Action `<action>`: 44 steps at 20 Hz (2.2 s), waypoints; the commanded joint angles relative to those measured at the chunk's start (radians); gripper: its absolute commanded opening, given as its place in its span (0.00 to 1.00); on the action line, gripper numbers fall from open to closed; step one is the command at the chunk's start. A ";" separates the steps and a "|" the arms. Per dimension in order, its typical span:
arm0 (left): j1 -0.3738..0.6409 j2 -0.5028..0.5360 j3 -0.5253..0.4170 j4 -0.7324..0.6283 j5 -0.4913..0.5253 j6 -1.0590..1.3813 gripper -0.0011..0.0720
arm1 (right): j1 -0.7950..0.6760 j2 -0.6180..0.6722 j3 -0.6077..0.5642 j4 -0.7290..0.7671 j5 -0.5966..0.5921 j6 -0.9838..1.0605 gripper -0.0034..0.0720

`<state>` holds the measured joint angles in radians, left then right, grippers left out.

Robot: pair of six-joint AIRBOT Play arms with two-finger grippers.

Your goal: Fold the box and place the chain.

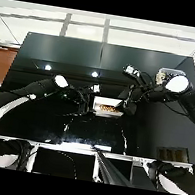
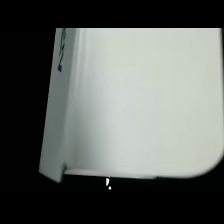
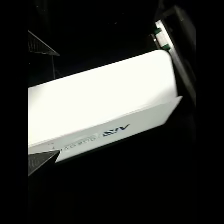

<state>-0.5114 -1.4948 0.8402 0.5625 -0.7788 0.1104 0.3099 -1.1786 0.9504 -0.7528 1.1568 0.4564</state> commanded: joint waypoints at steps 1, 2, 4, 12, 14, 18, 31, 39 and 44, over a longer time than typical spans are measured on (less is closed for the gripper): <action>0.000 -0.001 0.000 0.001 -0.003 0.002 0.69 | -0.001 0.016 0.025 -0.001 -0.040 0.029 0.99; 0.000 -0.001 0.000 0.002 -0.003 0.002 0.69 | -0.005 0.016 0.025 0.005 -0.067 0.030 0.99; 0.000 -0.001 0.000 0.002 -0.003 0.002 0.69 | -0.026 0.010 0.023 0.027 -0.119 0.030 0.99; 0.000 -0.001 0.000 0.002 -0.003 0.002 0.69 | -0.016 -0.102 -0.032 0.014 -0.053 -0.093 0.99; 0.000 -0.001 0.000 0.002 -0.003 0.002 0.69 | 0.001 -0.104 -0.054 0.014 -0.054 -0.117 0.98; 0.000 -0.001 0.000 0.002 -0.003 0.002 0.69 | 0.006 -0.104 -0.058 0.014 -0.053 -0.117 0.94; 0.000 -0.001 0.000 0.001 -0.004 0.002 0.69 | 0.006 -0.103 -0.058 0.016 -0.047 -0.121 0.35; 0.000 -0.001 0.000 0.002 -0.011 0.002 0.69 | 0.004 -0.099 -0.057 0.016 -0.060 -0.120 0.35; 0.000 -0.001 0.000 0.002 -0.011 0.002 0.69 | 0.004 -0.094 -0.057 0.016 -0.066 -0.120 0.35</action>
<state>-0.5114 -1.4948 0.8402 0.5636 -0.7876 0.1120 0.3141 -1.2762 0.8921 -0.7372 1.0962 0.3359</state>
